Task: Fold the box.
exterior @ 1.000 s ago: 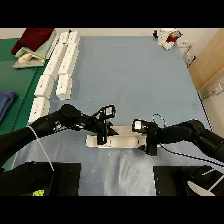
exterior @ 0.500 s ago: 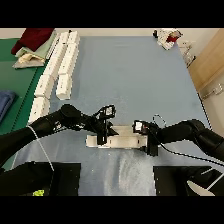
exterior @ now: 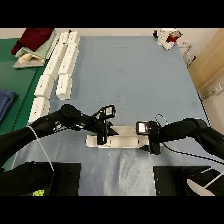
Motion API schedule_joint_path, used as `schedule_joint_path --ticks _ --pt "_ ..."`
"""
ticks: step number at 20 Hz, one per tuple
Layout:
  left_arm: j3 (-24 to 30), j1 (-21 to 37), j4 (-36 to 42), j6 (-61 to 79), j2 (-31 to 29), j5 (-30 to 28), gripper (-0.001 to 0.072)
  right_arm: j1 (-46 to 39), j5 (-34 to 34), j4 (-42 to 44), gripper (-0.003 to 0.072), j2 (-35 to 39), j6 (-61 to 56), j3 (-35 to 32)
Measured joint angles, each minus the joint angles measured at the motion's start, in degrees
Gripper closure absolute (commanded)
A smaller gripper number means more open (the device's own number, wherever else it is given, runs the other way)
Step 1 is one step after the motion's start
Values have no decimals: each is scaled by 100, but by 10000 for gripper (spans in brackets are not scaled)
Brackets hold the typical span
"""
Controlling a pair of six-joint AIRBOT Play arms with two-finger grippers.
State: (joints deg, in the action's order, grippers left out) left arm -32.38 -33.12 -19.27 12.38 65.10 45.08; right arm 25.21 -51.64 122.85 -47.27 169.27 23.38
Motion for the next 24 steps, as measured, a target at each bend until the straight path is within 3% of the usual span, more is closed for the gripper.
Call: schedule_joint_path --ticks 16,18,21,22,23,24 --pt "0 0 0 0 0 2 700 -81 278 426 -22 -356 133 -201" --pt "0 0 0 0 0 0 700 -79 334 472 29 -428 136 -225" --pt "0 0 -2 0 0 2 700 -61 424 490 39 -525 179 -240" --pt "0 0 0 0 0 0 700 -55 448 492 71 -544 192 -245" --pt "0 0 0 2 0 2 700 -52 474 498 194 -560 225 -247" --pt "0 0 -2 0 0 -2 700 -55 490 505 219 -570 225 -247"
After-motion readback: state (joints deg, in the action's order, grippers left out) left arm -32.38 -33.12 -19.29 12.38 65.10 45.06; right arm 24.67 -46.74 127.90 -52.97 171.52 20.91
